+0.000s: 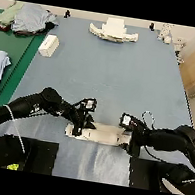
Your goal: Fold the box.
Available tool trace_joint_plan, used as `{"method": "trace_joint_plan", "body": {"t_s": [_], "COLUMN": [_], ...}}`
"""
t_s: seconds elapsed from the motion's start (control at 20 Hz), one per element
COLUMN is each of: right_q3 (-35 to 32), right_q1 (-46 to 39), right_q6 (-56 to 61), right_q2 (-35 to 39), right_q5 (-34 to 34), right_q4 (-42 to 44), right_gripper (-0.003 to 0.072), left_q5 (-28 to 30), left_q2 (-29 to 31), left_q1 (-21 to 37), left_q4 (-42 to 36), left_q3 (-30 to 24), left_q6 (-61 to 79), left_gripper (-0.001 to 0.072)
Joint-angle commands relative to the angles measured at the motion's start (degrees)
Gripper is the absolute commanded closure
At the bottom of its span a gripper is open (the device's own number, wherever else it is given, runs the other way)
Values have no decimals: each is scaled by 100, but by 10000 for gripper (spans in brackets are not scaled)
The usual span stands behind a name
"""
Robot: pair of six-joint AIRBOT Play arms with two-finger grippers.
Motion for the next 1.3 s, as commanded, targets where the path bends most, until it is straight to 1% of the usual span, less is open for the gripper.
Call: {"method": "trace_joint_plan", "body": {"t_s": [0.0,0.1,0.3,0.5,0.6,0.7,0.75,0.8,0.9,1.0,1.25], "right_q3": [-2,-2,24,4,4,-31,-98,-195,-391,-529,-645], "right_q1": [-417,-420,-422,-422,-422,-435,-435,-435,-435,-435,-435], "right_q6": [-1316,-1311,-1032,-994,-1134,-1416,-1552,-1740,-2074,-2358,-2505], "right_q2": [-479,-627,-612,-621,-708,-776,-787,-785,-778,-778,-791], "right_q5": [-295,-271,-332,-376,-181,28,184,352,610,675,789], "right_q4": [901,879,363,337,354,483,586,772,1029,1257,1274], "right_gripper": [-34,-34,-34,-26,-27,-26,-11,34,36,36,36], "left_q5": [2,2,2,2,0,2,2,2,2,2,2], "left_q2": [-4,-4,-4,-4,-4,-4,-4,-4,-4,-4,-4], "left_q1": [0,0,0,0,0,0,0,0,0,0,0], "left_q4": [0,0,0,0,0,0,0,0,0,0,0], "left_q3": [-4,-4,-4,-4,-4,-4,-4,-4,-4,-4,-4], "left_q6": [0,0,0,0,0,0,0,0,0,0,0], "left_gripper": [699,698,699,699,699,699,698,699,698,699,699]}}
